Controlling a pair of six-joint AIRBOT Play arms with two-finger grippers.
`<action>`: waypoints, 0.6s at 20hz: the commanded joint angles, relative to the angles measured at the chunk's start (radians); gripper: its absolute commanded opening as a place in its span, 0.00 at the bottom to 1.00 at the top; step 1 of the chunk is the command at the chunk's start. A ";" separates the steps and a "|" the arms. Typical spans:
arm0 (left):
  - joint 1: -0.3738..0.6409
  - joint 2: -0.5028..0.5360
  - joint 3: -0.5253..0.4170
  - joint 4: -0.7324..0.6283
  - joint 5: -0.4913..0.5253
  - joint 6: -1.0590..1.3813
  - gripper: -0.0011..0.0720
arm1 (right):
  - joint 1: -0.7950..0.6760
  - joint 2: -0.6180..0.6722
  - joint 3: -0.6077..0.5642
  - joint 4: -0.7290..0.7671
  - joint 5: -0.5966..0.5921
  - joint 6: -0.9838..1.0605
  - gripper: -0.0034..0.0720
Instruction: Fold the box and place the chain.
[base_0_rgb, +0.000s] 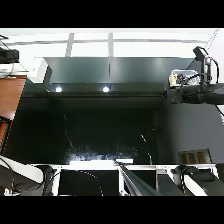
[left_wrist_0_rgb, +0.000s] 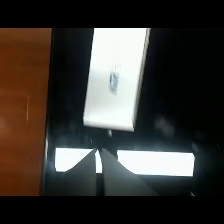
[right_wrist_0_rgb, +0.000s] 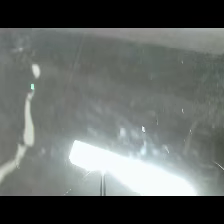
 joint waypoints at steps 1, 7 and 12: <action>-0.010 0.162 -0.091 -0.048 -0.250 -0.126 0.05 | 0.000 0.021 0.037 -0.106 0.198 -0.002 0.07; -0.210 0.772 -0.975 -0.222 0.340 0.034 0.05 | 0.004 0.209 -0.182 -0.130 -0.203 0.066 0.07; -0.354 1.177 -1.534 -0.312 0.723 0.209 0.05 | 0.135 0.238 -0.518 -0.152 -0.684 -0.035 0.07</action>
